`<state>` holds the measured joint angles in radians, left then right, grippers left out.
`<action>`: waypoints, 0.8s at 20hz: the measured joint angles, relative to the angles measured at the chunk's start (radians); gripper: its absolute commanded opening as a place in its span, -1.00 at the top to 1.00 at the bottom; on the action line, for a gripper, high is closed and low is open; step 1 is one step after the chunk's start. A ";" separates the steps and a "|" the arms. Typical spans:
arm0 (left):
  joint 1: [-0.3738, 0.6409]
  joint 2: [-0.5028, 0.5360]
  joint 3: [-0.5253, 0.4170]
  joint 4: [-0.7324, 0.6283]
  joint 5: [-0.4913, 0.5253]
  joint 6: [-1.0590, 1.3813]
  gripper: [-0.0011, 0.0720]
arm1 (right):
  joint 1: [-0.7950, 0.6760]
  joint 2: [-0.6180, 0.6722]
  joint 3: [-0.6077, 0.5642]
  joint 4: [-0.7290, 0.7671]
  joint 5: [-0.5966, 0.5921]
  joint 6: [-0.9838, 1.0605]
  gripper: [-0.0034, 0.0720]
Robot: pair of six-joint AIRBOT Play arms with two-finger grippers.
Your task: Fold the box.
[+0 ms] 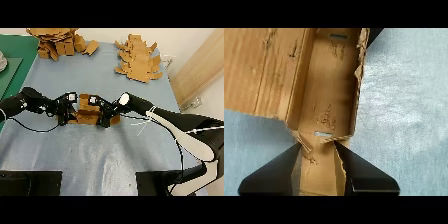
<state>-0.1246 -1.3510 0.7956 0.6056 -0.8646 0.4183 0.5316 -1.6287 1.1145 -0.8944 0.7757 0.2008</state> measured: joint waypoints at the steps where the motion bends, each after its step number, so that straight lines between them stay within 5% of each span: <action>1: -0.008 0.000 0.000 0.000 0.000 0.000 0.75 | 0.000 0.000 0.000 0.000 0.000 0.000 -0.44; 4: -0.022 0.000 0.000 0.001 0.010 0.001 0.75 | 0.000 0.000 0.000 0.000 -0.002 0.000 -0.44; 6: -0.027 0.000 0.000 0.000 0.018 0.001 0.93 | 0.000 0.000 0.000 0.000 -0.002 0.000 -0.44; 16: -0.074 -0.028 0.000 -0.004 0.054 0.008 0.93 | 0.000 0.000 0.000 0.000 -0.003 0.000 -0.44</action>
<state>-0.1989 -1.3788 0.7956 0.6014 -0.8104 0.4263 0.5320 -1.6287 1.1149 -0.8944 0.7731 0.2008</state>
